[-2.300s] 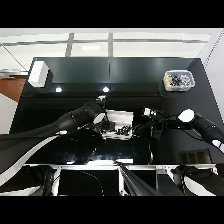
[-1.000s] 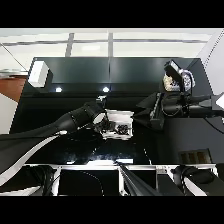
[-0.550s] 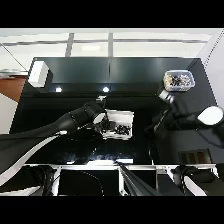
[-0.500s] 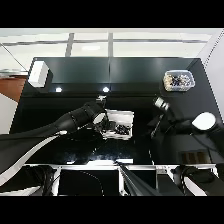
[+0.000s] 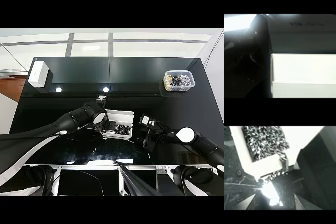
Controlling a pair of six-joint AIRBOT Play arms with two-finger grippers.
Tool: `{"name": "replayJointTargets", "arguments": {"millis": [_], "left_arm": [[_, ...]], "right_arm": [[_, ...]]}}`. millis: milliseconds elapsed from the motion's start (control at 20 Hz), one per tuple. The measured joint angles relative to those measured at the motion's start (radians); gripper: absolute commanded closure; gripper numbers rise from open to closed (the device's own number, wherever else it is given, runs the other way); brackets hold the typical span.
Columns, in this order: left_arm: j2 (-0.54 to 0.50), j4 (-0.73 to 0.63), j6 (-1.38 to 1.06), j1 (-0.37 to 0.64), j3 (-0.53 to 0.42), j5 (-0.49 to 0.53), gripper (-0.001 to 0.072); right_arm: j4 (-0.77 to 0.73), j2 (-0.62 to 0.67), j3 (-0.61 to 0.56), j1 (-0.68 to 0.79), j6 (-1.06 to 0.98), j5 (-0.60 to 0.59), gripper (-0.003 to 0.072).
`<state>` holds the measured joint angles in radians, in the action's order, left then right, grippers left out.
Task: Fold the box and place the chain.
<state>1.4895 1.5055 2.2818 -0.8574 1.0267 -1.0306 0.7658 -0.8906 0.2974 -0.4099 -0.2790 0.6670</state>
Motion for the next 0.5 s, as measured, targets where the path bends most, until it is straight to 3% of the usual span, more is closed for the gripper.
{"name": "replayJointTargets", "arguments": {"millis": [500], "left_arm": [[0.000,0.000,0.000,0.000,0.001,-0.010,0.0678]], "right_arm": [[-0.023,-0.058,-0.006,-0.124,0.014,-0.150,0.0153]]}}
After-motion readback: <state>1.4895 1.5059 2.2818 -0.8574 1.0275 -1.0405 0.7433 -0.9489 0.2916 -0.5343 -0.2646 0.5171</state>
